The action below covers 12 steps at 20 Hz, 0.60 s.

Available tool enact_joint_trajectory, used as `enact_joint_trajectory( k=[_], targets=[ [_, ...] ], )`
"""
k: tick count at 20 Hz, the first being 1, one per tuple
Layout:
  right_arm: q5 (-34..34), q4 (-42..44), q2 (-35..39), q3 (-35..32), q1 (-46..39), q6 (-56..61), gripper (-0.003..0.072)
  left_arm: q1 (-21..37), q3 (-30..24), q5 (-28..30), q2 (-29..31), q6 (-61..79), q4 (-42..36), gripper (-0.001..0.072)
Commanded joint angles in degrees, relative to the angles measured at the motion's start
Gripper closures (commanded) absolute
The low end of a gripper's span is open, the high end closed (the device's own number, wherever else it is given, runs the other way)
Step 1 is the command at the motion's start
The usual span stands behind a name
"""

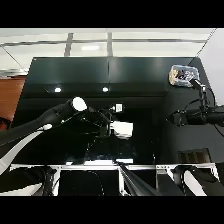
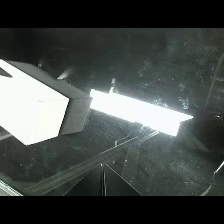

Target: Fold the box and place the chain.

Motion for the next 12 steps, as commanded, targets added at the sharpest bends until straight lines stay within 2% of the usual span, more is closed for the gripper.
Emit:
enact_joint_trajectory(
  k=[1,3,5,6,7,8,9,12],
  targets=[
    [0.00,0.04,0.02,-0.02,0.07,0.07,0.0668,-1.49,0.07,1.97,-0.15,1.29,5.53,0.0005],
    [-0.07,0.07,0.02,-0.02,0.07,0.09,0.0668,-3.41,0.13,5.97,-1.01,1.27,5.99,0.0005],
    [-0.04,0.07,0.02,-0.02,0.07,0.39,0.0668,-5.14,0.52,6.93,-2.32,1.18,6.03,0.0010],
    [-0.04,0.07,0.02,-0.02,0.07,0.50,0.0668,-5.68,0.79,6.93,-2.89,0.72,6.60,0.0040],
    [-0.04,0.04,0.02,-0.02,0.07,0.55,0.0667,-5.81,0.90,6.84,-2.84,0.00,6.69,0.0189],
    [-0.04,0.07,0.02,-0.02,0.07,0.70,0.0668,-5.64,1.66,6.29,-2.71,-2.78,7.34,0.0399],
    [-0.04,0.07,0.02,-0.02,0.07,0.72,0.0668,-5.05,3.08,5.53,-2.56,-8.35,8.83,0.0451],
    [-0.94,0.07,0.00,-0.02,0.07,1.33,0.0668,-0.04,8.39,3.10,-2.43,-23.85,16.83,0.0451]
  ],
)
